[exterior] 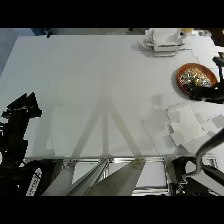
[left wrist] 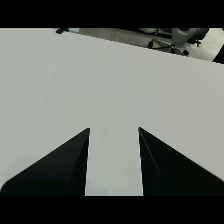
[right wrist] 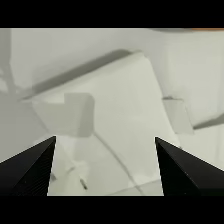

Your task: Fold the box and place the chain.

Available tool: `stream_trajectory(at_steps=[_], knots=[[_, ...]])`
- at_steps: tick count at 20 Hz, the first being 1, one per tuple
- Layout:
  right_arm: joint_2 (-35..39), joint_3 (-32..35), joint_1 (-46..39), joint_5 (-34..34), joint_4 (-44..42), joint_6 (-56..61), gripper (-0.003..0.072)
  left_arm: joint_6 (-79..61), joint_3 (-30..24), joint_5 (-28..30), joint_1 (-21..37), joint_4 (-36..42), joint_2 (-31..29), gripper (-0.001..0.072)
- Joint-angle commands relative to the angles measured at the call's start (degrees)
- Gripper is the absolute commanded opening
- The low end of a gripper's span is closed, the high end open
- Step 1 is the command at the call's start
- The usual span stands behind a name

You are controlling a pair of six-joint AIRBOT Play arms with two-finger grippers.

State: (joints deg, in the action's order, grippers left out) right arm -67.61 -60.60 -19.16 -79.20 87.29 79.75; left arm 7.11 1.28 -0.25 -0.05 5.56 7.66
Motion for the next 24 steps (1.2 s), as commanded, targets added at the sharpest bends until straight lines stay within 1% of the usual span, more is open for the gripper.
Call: stream_trajectory(at_steps=[1, 6, 8, 11, 14, 15, 16, 17, 18, 19, 24], knots=[[-7.63, -3.56, -8.11, -4.79, 2.91, -3.82, 0.0701, -0.02, -0.02, 0.02, 0.0, -0.02, 0.02, 0.0336], [-7.54, -3.56, -17.9, 0.11, 9.03, -6.34, 0.0693, -0.02, -0.02, 0.02, 0.0, -0.02, 0.02, 0.0336], [-7.93, -3.56, -22.18, 2.12, 9.33, -6.34, 0.0675, -0.02, -0.02, 0.02, 0.0, -0.02, 0.02, 0.0336], [-10.14, -3.56, -27.02, 2.4, 9.16, -8.39, 0.0675, 0.0, -0.02, 0.02, 0.0, -0.02, 0.02, 0.0336], [-12.81, -3.56, -28.04, 2.4, 8.22, -14.27, 0.067, -0.02, -0.02, 0.02, 0.0, -0.02, 0.02, 0.0336], [-13.27, -3.56, -28.04, 3.08, 7.52, -16.09, 0.0647, -0.02, -0.02, 0.02, 0.0, -0.02, 0.02, 0.0336], [-13.57, -3.56, -28.04, 3.82, 6.91, -17.73, 0.0641, -0.02, -0.02, 0.02, 0.0, -0.02, 0.02, 0.0336], [-13.99, -3.56, -28.04, 4.26, 6.19, -18.99, 0.0616, -0.02, -0.02, 0.02, 0.0, -0.02, 0.02, 0.0336], [-14.56, -3.56, -28.04, 3.98, 5.53, -20.22, 0.0529, -0.02, -0.02, 0.02, 0.0, -0.02, 0.02, 0.0336], [-15.34, -3.54, -28.04, 3.3, 5.01, -21.42, 0.0507, -0.02, -0.02, 0.02, 0.0, -0.02, 0.02, 0.0336], [-18.36, -3.5, -27.85, 1.09, 3.5, -21.53, 0.0505, -0.02, -0.02, 0.02, 0.0, -0.02, 0.02, 0.0336]])
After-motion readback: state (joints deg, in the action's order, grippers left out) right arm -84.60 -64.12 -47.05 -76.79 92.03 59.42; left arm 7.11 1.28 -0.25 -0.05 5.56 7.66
